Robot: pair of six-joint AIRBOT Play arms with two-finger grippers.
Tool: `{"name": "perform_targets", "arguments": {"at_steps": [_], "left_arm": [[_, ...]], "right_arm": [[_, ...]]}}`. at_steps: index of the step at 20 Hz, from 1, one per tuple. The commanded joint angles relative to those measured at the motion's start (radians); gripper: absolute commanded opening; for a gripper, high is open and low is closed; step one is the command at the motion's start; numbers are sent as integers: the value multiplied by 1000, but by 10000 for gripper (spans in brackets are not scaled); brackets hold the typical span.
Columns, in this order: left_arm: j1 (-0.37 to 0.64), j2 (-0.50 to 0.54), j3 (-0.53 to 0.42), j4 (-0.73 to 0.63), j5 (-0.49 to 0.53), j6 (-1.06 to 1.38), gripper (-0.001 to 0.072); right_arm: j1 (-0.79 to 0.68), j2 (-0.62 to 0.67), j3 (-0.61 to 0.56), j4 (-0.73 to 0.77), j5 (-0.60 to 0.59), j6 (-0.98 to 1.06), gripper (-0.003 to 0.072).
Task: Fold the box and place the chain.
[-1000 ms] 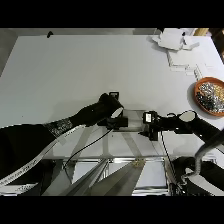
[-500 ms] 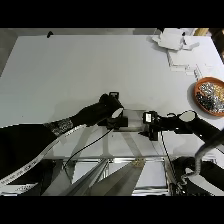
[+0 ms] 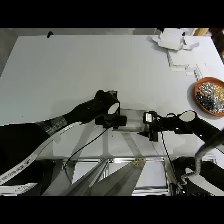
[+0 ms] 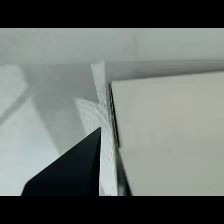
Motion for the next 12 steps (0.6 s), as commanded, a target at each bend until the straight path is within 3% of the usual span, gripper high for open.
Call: {"name": "perform_targets", "arguments": {"at_steps": [1,4,7,9,10,11,12], "left_arm": [[58,72,1,-82,-19,174,171],[103,127,1,-130,-9,281,171],[147,174,0,-129,-77,482,197],[187,204,-8,-128,-114,679,516],[209,219,-27,-129,-109,789,625],[233,239,-66,-132,-76,942,695],[259,256,-115,-150,-38,1105,693]], "right_arm": [[-1,1,0,-5,-3,0,402],[-1,1,0,-5,-3,0,402],[-1,1,0,-5,-3,0,402],[-1,1,0,-5,-3,0,402],[-1,1,0,-5,-3,0,402],[-1,1,0,-5,-3,0,402],[-1,1,0,-5,-3,0,402]]}}
